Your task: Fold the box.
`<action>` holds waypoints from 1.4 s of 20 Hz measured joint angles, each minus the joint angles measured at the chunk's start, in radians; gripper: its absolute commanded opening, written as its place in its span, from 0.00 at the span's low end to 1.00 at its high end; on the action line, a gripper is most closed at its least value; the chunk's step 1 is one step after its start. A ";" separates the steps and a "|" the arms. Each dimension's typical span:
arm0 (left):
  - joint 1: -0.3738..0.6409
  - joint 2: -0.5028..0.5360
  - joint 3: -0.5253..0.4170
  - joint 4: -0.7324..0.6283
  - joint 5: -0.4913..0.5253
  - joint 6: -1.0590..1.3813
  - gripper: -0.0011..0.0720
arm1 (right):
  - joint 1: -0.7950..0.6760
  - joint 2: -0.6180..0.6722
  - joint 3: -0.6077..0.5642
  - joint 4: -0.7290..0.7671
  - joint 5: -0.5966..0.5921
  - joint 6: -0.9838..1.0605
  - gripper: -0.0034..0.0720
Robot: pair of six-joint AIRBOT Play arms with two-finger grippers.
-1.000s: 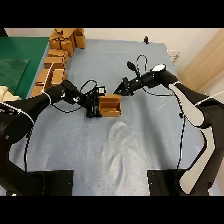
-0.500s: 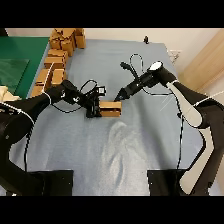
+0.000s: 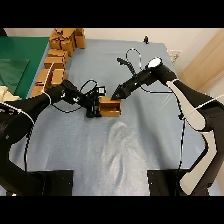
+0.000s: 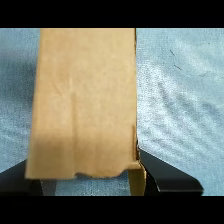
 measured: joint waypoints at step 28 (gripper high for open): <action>0.000 0.000 0.000 0.000 0.007 -0.018 0.56 | 0.108 0.048 -0.011 -0.312 -0.018 0.035 0.21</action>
